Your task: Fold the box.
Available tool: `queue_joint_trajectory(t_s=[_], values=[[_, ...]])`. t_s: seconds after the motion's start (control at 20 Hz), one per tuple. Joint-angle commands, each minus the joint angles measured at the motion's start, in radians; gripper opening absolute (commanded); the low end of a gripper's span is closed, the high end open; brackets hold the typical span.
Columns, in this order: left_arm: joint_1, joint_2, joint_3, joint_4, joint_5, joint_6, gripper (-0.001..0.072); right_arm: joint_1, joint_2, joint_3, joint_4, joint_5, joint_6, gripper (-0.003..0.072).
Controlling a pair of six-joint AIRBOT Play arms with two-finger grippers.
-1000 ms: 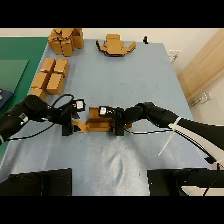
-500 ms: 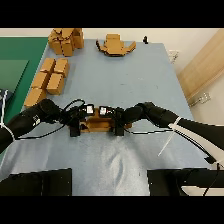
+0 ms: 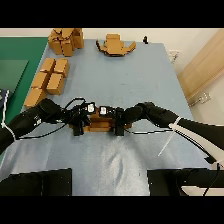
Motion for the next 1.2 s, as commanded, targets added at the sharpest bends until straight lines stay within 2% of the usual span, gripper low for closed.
queue_joint_trajectory(t_s=[0.0, 0.25, 0.3, 0.35, 0.4, 0.65, 0.7, 0.8, 0.85, 1.0, 1.15], values=[[-0.001, 0.0, 0.0, -0.026, -0.001, 0.017, 0.0111, 0.001, 0.0, 0.0, 0.001, 0.001, 0.0, 0.0538], [-0.001, -0.039, 0.001, -0.028, -0.005, 0.018, 0.0117, 0.001, 0.0, 0.0, 0.001, 0.0, 0.0, 0.0539], [-0.001, -0.05, 0.001, -0.035, -0.007, 0.018, 0.0197, 0.001, 0.0, 0.0, 0.001, 0.0, 0.0, 0.0538], [-0.001, -0.058, 0.001, -0.049, -0.006, 0.018, 0.0371, 0.001, 0.0, 0.0, 0.001, -0.001, 0.0, 0.0539], [-0.001, -0.064, 0.001, -0.069, 0.0, 0.016, 0.0515, 0.001, 0.0, 0.0, 0.001, -0.001, 0.0, 0.0539], [-0.001, -0.066, 0.004, -0.104, 0.022, 0.016, 0.0524, 0.001, 0.0, 0.0, 0.0, -0.003, 0.0, 0.0539], [0.0, -0.065, 0.005, -0.103, 0.021, 0.015, 0.0494, 0.0, 0.0, 0.0, -0.001, -0.003, 0.0, 0.0538], [0.002, -0.053, 0.006, -0.082, 0.0, 0.014, 0.0088, 0.0, 0.0, 0.0, -0.008, -0.003, 0.0, 0.0538], [0.002, -0.042, 0.006, -0.061, -0.022, 0.018, 0.0022, 0.0, 0.0, 0.0, -0.011, -0.003, 0.0, 0.0538], [0.022, 0.025, 0.006, -0.019, -0.056, -0.004, 0.002, 0.0, 0.0, 0.0, -0.011, -0.003, 0.0, 0.0538], [0.12, 0.154, 0.006, -0.01, -0.077, -0.099, 0.0014, 0.0, 0.0, 0.0, -0.014, -0.003, 0.0, 0.0538]])
